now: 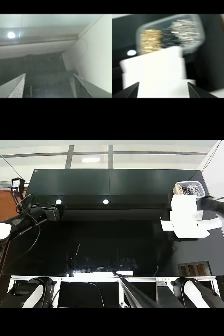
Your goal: Fold the box and place the chain.
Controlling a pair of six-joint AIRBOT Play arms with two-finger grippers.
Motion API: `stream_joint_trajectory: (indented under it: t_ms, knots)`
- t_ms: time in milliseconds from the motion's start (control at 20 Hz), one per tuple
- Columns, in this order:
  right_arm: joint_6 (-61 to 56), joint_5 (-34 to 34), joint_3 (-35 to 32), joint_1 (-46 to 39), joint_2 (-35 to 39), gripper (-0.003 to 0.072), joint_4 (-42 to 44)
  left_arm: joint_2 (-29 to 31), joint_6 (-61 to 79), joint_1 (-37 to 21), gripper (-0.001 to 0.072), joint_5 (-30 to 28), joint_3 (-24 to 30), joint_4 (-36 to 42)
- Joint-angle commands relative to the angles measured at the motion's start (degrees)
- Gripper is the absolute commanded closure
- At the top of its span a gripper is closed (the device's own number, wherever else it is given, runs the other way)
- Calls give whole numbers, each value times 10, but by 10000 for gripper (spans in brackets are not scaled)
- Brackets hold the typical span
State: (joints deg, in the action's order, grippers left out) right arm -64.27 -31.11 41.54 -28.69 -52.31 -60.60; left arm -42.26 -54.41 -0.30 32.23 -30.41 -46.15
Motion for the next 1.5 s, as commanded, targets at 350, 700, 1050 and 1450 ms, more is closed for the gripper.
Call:
stream_joint_trajectory:
  t_ms: [350,700,1050,1450]
  knots:
    - [-28,-372,318,-216,-353,-25,-147,-1,17,0,-7,23,0,-28]
    - [152,-401,371,-213,-462,-24,13,-1,17,1,-7,25,0,-28]
    - [198,-486,377,-213,-474,671,35,-1,14,1,-7,25,0,-26]
    - [207,-537,243,-174,-322,672,190,-1,14,1,-6,30,0,-15]
